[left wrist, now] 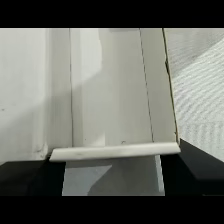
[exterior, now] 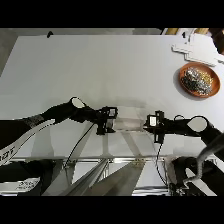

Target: Fold the box and place the chain.

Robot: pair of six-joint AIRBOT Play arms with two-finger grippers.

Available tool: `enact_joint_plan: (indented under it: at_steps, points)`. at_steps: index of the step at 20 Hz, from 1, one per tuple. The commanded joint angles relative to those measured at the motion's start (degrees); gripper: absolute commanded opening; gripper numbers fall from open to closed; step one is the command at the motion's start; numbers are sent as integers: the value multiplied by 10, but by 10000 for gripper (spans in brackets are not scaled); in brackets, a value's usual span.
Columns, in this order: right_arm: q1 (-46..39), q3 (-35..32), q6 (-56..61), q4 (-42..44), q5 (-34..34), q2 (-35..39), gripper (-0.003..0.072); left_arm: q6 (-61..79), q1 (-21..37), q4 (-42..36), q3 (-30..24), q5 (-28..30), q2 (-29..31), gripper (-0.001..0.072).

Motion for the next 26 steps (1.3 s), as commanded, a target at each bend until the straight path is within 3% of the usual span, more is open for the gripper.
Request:
enact_joint_plan:
  at_steps: [1,4,6,8,10,13,15,17,20,21,22,26]
  points:
    - [1,-2,-39,74,-10,-28,107,0,0,0,0,0,0,206]
    - [1,-1,-57,97,-12,-53,126,0,0,0,0,0,0,206]
    - [1,-2,-68,107,-19,-64,265,0,0,0,0,0,0,206]
    - [1,-2,-68,112,-26,-72,306,0,0,0,0,0,0,206]
    - [1,-2,-68,111,-27,-78,427,0,0,0,0,0,0,206]
    - [0,-2,-51,96,-24,-72,440,0,0,0,0,0,0,206]
    - [0,-2,16,39,-24,-42,433,0,0,0,0,0,0,206]
    - [0,-1,111,-31,-24,10,307,0,0,0,0,0,0,206]
    - [0,-1,248,-76,0,81,277,0,0,0,0,0,0,206]
    - [0,-1,287,-76,7,102,182,0,0,0,0,0,0,206]
    - [-5,-1,333,-74,10,119,39,0,0,0,0,0,0,206]
    - [-97,0,554,-49,7,152,11,0,0,0,0,0,0,206]
